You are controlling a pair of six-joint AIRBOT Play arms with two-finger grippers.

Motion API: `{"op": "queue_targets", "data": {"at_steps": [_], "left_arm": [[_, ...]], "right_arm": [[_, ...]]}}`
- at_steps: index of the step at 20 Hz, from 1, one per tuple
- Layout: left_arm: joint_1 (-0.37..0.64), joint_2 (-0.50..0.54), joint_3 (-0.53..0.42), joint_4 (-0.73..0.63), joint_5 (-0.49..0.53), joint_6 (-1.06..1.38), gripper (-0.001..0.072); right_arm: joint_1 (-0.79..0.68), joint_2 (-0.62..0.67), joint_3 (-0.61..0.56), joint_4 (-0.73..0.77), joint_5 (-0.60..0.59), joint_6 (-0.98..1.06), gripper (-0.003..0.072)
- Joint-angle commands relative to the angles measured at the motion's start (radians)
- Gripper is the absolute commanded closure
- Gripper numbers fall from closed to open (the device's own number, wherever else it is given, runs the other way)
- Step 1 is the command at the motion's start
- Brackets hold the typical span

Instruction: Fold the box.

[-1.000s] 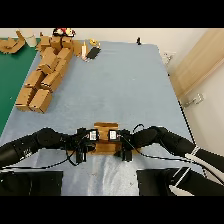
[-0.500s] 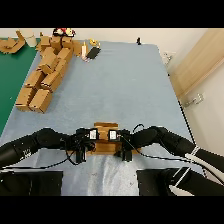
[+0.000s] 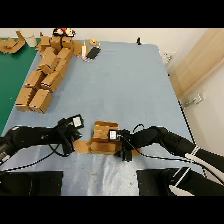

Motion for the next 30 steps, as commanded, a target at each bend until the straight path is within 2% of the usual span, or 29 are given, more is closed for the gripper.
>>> {"op": "queue_targets", "data": {"at_steps": [1, 2, 3, 5, 8, 11, 15, 19, 23, 27, 30], "left_arm": [[0.095, 0.086, 0.001, 0.072, -0.163, -0.181, 0.0613], [0.122, 0.093, 0.001, 0.113, -0.183, -0.291, 0.0639], [0.159, 0.092, 0.001, 0.171, -0.205, -0.428, 0.0696], [0.258, 0.08, 0.001, 0.235, -0.261, -0.696, 0.0696], [0.399, 0.033, 0.0, 0.19, -0.357, -0.804, 0.0696], [0.417, -0.035, -0.001, 0.099, -0.37, -0.797, 0.0697], [0.417, -0.167, -0.018, -0.111, -0.373, -0.681, 0.0697], [0.417, -0.253, -0.025, -0.14, -0.344, -0.65, 0.0697], [0.417, -0.266, -0.042, -0.245, -0.34, -0.565, 0.0696], [0.417, -0.266, -0.09, -0.405, -0.34, -0.446, 0.0697], [0.417, -0.266, -0.122, -0.426, -0.34, -0.424, 0.0696]], "right_arm": [[0.0, -0.001, -0.001, 0.0, 0.0, 0.0, 0.015], [0.0, -0.001, -0.001, 0.0, 0.0, 0.0, 0.0149], [0.0, -0.001, -0.001, 0.0, 0.0, 0.0, 0.0149], [0.0, -0.001, -0.001, 0.0, 0.0, 0.0, 0.015], [0.0, -0.001, -0.001, 0.0, 0.0, 0.0, 0.0149], [0.0, -0.001, -0.001, 0.0, 0.0, 0.0, 0.0149], [0.0, -0.001, -0.001, 0.0, 0.0, 0.0, 0.0149], [0.0, -0.001, -0.001, 0.0, 0.0, 0.0, 0.0149], [0.0, -0.001, -0.001, 0.0, 0.0, 0.0, 0.0149], [0.0, -0.001, -0.001, 0.0, 0.0, 0.0, 0.0149], [0.0, -0.001, -0.001, 0.0, 0.0, 0.0, 0.0149]]}}
